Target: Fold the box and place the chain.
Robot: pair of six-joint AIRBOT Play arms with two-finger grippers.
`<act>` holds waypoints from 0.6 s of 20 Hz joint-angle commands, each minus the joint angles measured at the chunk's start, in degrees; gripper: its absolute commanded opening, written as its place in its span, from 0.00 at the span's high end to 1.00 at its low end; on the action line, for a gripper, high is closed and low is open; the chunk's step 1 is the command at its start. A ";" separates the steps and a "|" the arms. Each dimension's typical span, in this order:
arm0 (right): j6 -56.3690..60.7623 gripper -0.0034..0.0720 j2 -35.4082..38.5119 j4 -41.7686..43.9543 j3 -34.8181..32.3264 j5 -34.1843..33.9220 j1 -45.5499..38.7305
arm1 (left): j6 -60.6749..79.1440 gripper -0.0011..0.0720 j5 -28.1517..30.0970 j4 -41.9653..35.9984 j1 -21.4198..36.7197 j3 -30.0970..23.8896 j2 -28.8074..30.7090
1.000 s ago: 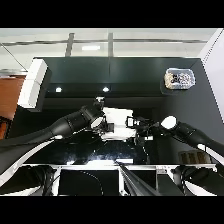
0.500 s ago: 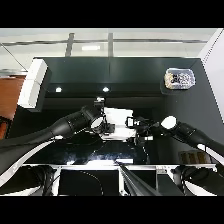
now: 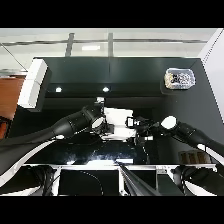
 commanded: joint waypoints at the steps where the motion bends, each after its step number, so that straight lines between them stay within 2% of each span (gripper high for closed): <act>1: 0.04 0.25 -0.02 0.02 -0.02 0.02 0.02 | 0.07 0.50 0.04 -0.22 0.02 0.04 -0.50; 4: 0.04 0.25 -0.02 0.02 -0.02 0.00 0.02 | 0.07 0.51 0.02 -0.22 0.02 0.07 -0.50; 6: 0.04 0.25 -0.02 0.04 -0.02 0.00 0.02 | 0.09 0.67 0.09 -0.22 0.02 0.07 -0.50; 9: 0.04 0.25 -0.02 0.02 -0.02 0.00 0.02 | 0.07 0.71 0.13 -0.31 0.02 0.07 -0.50; 10: 0.04 0.25 -0.02 0.02 -0.02 0.00 0.02 | 0.11 0.86 0.15 -0.39 0.02 0.07 -0.50; 11: 0.04 0.25 -0.02 0.02 -0.02 0.00 0.02 | 0.11 0.94 0.22 -0.42 0.00 0.07 -0.50; 12: 0.04 0.25 -0.02 0.02 -0.02 0.00 0.02 | 0.11 0.95 0.37 -0.66 0.00 0.07 -0.50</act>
